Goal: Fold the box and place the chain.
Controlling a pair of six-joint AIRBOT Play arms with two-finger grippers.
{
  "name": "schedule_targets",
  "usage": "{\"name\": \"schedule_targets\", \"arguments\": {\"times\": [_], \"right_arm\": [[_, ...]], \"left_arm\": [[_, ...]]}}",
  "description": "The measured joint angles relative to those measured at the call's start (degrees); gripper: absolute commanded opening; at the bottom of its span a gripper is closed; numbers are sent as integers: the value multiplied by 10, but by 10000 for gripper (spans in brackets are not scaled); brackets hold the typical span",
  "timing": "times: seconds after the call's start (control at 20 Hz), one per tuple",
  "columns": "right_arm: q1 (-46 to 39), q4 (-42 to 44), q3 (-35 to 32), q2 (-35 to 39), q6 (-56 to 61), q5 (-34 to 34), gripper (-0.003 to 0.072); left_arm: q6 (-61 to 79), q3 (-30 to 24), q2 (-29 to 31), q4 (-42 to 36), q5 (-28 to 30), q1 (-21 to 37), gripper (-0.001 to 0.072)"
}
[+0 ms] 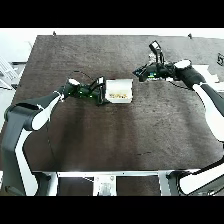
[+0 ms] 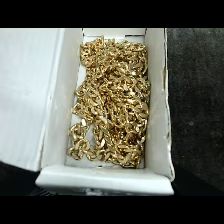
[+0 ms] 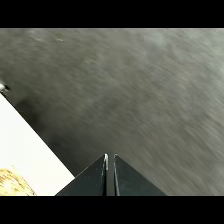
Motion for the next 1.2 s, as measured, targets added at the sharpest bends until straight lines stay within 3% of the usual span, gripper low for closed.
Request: {"name": "schedule_targets", "arguments": {"times": [0.35,0.6,0.85,1.05,1.15,1.2], "right_arm": [[17,-29,18,-17,-12,86,72],[20,-52,20,-19,-17,147,184],[23,-57,20,-19,-33,214,199],[30,-57,21,-19,-45,228,238],[36,-58,21,-20,-50,227,319],[40,-58,21,-21,-55,221,319]], "left_arm": [[0,0,0,0,0,0,515],[0,0,0,0,0,0,514],[0,0,0,0,0,0,514],[0,0,0,0,0,0,514],[0,0,0,0,0,0,514],[0,0,0,0,0,0,515]]}}
